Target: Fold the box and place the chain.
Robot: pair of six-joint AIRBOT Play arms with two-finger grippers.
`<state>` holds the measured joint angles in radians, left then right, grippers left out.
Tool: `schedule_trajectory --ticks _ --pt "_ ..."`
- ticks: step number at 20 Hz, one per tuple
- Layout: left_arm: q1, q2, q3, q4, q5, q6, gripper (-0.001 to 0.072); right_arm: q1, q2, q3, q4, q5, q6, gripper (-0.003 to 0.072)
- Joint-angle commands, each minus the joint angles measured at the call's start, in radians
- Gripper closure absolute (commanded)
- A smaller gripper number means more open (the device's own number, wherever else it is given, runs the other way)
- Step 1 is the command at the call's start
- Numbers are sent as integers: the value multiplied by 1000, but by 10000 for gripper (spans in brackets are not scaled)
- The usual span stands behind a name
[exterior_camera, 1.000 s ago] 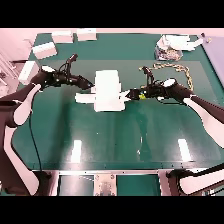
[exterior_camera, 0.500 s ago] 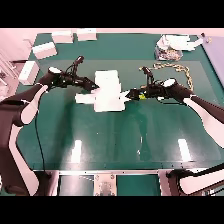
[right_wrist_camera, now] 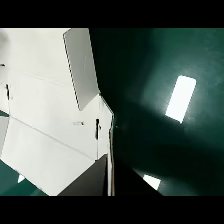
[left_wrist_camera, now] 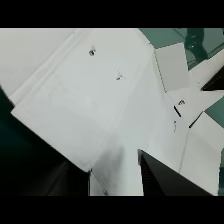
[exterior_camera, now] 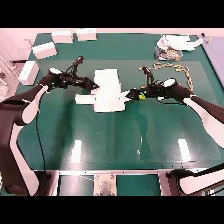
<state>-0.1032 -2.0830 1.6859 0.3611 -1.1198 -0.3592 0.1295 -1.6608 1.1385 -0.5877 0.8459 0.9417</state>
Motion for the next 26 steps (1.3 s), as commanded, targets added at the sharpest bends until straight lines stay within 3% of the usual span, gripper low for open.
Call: schedule_trajectory --ticks 1,2,3,5,6,8,9,15,18,26 --pt "0 -10 1 -3 -6 16 243 -1 -1 0 0 0 0 678" --pt "0 -10 1 -3 -5 21 245 -1 -1 0 0 0 0 679" --pt "0 -10 1 -7 -2 26 375 -1 -1 0 0 0 0 679" --pt "0 -10 1 -29 4 57 546 -1 -1 0 0 -1 0 679" --pt "0 -10 1 -45 3 79 585 -1 -1 0 0 -1 0 679" --pt "0 -10 1 -63 -1 114 594 -1 -1 0 0 -1 0 679" --pt "0 -10 1 -63 -9 138 659 -1 -1 0 0 -1 0 678" --pt "2 -11 -6 -58 -72 383 690 -4 0 0 1 0 0 670" --pt "17 -13 -45 -74 -121 507 691 -21 1 1 24 0 0 440" --pt "32 -14 -85 -101 -212 738 693 -65 5 1 162 -3 -64 441"
